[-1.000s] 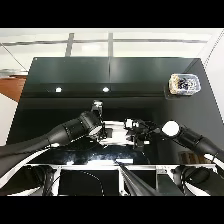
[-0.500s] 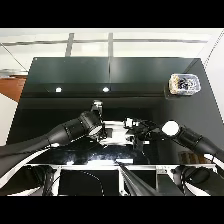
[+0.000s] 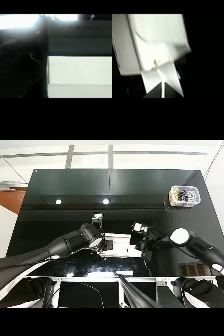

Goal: Fold the box and place the chain.

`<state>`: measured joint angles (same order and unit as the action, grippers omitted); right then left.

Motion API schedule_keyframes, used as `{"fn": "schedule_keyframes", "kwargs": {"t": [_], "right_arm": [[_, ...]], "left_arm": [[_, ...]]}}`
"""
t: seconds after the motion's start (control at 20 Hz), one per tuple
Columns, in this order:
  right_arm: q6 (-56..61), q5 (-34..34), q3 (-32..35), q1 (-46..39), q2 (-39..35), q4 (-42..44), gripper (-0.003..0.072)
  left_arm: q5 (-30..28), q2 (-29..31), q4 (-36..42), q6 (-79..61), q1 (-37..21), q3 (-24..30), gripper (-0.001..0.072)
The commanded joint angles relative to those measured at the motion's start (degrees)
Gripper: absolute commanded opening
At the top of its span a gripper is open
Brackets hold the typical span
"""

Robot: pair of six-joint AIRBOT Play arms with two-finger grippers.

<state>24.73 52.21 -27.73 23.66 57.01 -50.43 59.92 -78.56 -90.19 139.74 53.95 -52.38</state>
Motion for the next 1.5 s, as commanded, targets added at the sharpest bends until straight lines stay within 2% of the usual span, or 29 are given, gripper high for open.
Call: {"fn": "schedule_keyframes", "kwargs": {"t": [0.0,0.15,0.3,0.55,0.85,1.05,1.2,1.25,1.35,1.4,1.45], "right_arm": [[9.7,10.1,-0.4,-10.3,-4.5,-5.1,0.0044],[20.1,9.9,-0.4,-19.3,-7.0,-5.0,0.0045],[35.0,6.2,-0.3,-25.6,-7.1,-5.1,0.0044],[47.2,6.9,-0.1,-31.4,-3.8,-5.1,0.0044],[47.5,12.2,1.8,-30.3,7.9,0.0,0.0044],[44.7,13.9,1.8,-22.7,12.6,4.3,0.0044],[40.2,13.9,1.7,-18.4,13.1,11.6,0.0048],[37.7,15.1,1.4,-18.1,13.1,14.5,0.009],[36.3,18.8,-0.2,-18.1,13.1,16.2,0.0519],[35.7,20.5,-1.2,-18.1,13.1,16.2,0.0553],[35.3,21.9,-2.3,-18.1,13.1,16.2,0.0552]], "left_arm": [[0.1,0.0,-0.2,0.0,0.0,0.0,0.0027],[0.1,0.0,-0.2,0.0,0.0,0.0,0.0027],[0.1,0.0,-0.2,0.0,0.0,0.0,0.0027],[0.1,0.0,-0.2,0.0,0.0,0.0,0.0027],[0.1,0.0,-0.2,0.0,0.0,0.0,0.0027],[0.1,0.0,0.5,0.0,0.0,0.0,0.0028],[0.1,0.0,0.5,0.0,0.0,0.0,0.0027],[0.1,0.0,0.5,0.0,0.0,0.0,0.0027],[0.1,0.0,0.5,0.0,0.0,0.0,0.0027],[0.1,0.0,0.5,0.0,0.0,0.0,0.0027],[0.1,0.0,0.5,0.0,0.0,0.0,0.0027]]}}
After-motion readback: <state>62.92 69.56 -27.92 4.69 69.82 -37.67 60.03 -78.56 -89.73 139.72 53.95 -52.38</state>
